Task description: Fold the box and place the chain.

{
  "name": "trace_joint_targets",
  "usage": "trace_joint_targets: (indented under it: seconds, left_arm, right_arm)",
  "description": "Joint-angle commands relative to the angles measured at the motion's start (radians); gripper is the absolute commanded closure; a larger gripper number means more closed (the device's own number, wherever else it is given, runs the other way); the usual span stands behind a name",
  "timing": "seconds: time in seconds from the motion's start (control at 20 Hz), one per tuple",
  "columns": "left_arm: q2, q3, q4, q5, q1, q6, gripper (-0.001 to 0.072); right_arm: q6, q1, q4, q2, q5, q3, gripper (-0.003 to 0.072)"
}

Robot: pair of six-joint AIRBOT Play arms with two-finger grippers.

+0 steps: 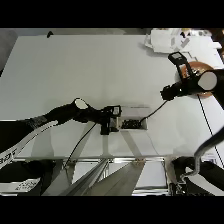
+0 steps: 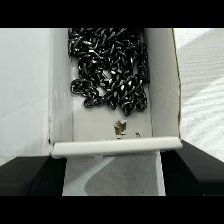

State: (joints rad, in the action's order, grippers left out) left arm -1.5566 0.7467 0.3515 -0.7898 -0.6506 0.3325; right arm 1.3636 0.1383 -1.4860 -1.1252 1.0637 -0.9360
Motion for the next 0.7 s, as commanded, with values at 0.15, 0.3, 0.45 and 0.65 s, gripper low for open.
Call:
trace_joint_targets:
  seconds: [0.15, 0.3, 0.45, 0.65]
  left_arm:
    - [0.001, 0.0, 0.0, 0.0, 0.001, 0.0, 0.0568]
    - [0.001, 0.0, 0.0, 0.0, 0.001, 0.0, 0.0568]
    - [0.001, 0.0, 0.0, 0.0, 0.001, 0.0, 0.0568]
    - [0.001, 0.0, 0.0, 0.0, 0.001, 0.0, 0.0568]
  right_arm:
    - [0.029, -0.046, -0.028, -0.277, 0.026, -0.008, 0.0342]
    - [0.029, -0.046, -0.028, -0.309, 0.016, -0.008, 0.0346]
    - [0.052, -0.046, -0.028, -0.31, 0.006, -0.008, 0.0349]
    - [0.071, -0.046, -0.028, -0.338, 0.01, -0.008, 0.0391]
